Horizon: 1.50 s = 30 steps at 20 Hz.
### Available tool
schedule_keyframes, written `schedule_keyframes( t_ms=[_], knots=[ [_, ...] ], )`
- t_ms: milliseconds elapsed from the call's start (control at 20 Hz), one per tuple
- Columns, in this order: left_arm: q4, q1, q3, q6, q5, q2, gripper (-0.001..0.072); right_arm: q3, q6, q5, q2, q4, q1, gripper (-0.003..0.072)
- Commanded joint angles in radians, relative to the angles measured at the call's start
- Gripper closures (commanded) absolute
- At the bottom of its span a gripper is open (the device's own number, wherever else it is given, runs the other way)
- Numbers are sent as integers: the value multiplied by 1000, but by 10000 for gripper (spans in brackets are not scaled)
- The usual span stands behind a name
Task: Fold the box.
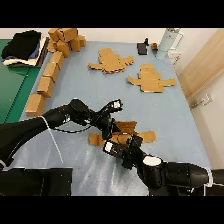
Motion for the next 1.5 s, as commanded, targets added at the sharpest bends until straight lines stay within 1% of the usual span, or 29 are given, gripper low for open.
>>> schedule_keyframes(
  t_ms=[0, 150, 200, 250, 300, 450, 600, 700, 800, 950, 1050, 1100, 1200, 1300, 1350, 1450],
  knots=[
    [0, 0, 0, 0, 0, -1, 694, 10, 36, -37, 13, 10, 0, 272],
    [0, 0, 0, 0, 0, -1, 693, 10, 36, -58, 13, 56, 0, 270],
    [0, 0, 0, 0, 0, -1, 694, 10, 36, -71, 13, 47, 0, 235],
    [0, 0, 0, 0, 0, -1, 693, 10, 36, -82, 13, 35, 0, 48],
    [0, 0, 0, 0, 0, -1, 693, 10, 35, -90, 13, 21, 0, -34],
    [0, 0, 0, 0, 0, -1, 693, 10, -1, -112, 22, 19, 0, -34],
    [0, 0, 0, 0, 0, -1, 694, -7, -66, -143, 92, -5, -7, -34],
    [0, 0, 0, 0, 0, -1, 693, -56, -149, -94, 182, -6, -45, -34],
    [0, 0, 0, 0, 0, -1, 693, -117, -250, -14, 285, 39, -110, -34],
    [0, 0, 0, 0, 0, -1, 694, -169, -478, 82, 406, 161, -260, -34],
    [0, 0, 0, 0, 0, -1, 694, -168, -687, 140, 426, 268, -383, -34],
    [0, 0, 0, 0, 0, -1, 693, -168, -789, 175, 422, 350, -452, -34],
    [0, 0, 0, 0, 0, -1, 694, -166, -1025, 229, 396, 561, -571, -34],
    [0, 0, 0, 0, 0, -1, 693, -154, -1285, 247, 357, 780, -672, -34],
    [0, 0, 0, 0, 0, -1, 694, -141, -1384, 247, 334, 860, -715, -34],
    [0, 0, 0, 0, 0, -1, 693, -109, -1487, 245, 289, 945, -779, -34]
  ],
)
